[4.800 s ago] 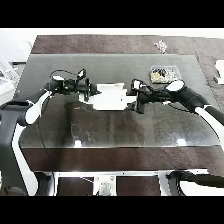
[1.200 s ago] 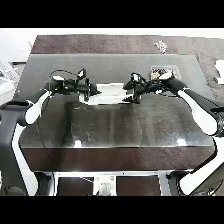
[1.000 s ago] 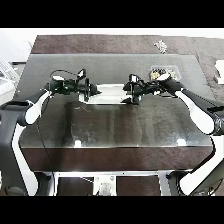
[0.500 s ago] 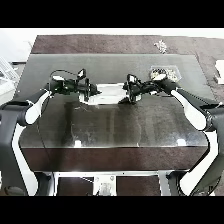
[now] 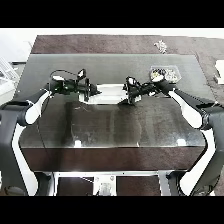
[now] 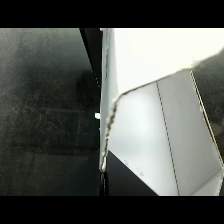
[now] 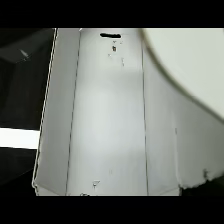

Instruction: Fold the box and place the chain.

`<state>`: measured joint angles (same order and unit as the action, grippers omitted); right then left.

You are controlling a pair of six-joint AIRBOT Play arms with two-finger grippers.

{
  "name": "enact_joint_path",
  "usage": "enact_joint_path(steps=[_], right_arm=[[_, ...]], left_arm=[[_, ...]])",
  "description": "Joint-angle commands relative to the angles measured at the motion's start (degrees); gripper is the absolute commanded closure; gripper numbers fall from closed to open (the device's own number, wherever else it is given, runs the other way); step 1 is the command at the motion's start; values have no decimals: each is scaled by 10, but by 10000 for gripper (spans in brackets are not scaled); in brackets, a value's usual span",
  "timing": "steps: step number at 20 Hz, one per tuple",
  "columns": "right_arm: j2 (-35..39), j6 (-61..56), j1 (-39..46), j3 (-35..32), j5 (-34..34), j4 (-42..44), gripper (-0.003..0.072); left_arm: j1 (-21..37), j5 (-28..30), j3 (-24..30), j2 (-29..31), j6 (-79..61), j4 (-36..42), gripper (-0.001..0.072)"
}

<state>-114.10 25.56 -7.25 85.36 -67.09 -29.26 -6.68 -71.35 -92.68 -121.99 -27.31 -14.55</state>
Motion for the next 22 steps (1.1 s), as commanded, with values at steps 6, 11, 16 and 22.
enact_joint_path(steps=[6,11,16,22], right_arm=[[-6,4,0,3,-11,7,4],[-8,2,0,3,-11,7,33],[-8,2,0,3,-11,1,38],[-8,2,0,3,-11,-5,95]], left_arm=[[0,0,0,0,0,0,687],[0,0,0,0,0,0,687],[0,0,0,0,0,0,688],[0,0,0,0,0,0,687]])
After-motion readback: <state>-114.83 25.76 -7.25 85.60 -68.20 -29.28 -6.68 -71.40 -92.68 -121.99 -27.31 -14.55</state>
